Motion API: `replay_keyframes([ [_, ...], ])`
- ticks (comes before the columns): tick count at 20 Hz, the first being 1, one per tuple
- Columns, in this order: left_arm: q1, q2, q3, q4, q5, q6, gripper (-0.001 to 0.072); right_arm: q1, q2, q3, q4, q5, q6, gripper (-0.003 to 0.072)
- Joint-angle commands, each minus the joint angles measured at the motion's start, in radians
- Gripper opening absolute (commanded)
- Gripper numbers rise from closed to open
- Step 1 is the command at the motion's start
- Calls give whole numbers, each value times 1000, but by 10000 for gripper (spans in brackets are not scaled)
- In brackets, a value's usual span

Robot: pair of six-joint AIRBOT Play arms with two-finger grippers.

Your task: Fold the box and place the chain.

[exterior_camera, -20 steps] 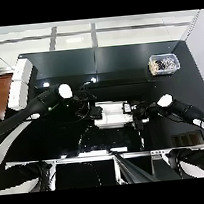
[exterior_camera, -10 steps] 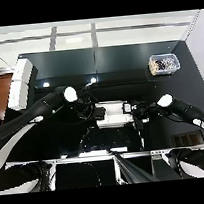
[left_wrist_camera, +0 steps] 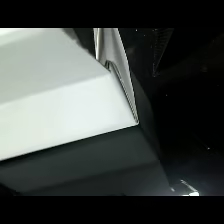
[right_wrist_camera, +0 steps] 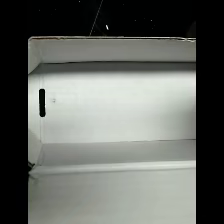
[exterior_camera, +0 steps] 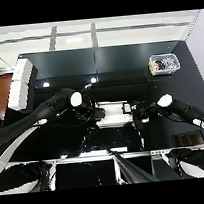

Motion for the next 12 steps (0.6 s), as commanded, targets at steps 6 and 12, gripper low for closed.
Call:
replay_keyframes([
  [6, -128, -97, 162, 253, -154, -317, 348, 0, 0, 0, 0, 0, 0, 134],
  [12, -161, -136, 167, 254, -142, -424, 347, 0, 0, 0, 0, 0, 0, 134],
])
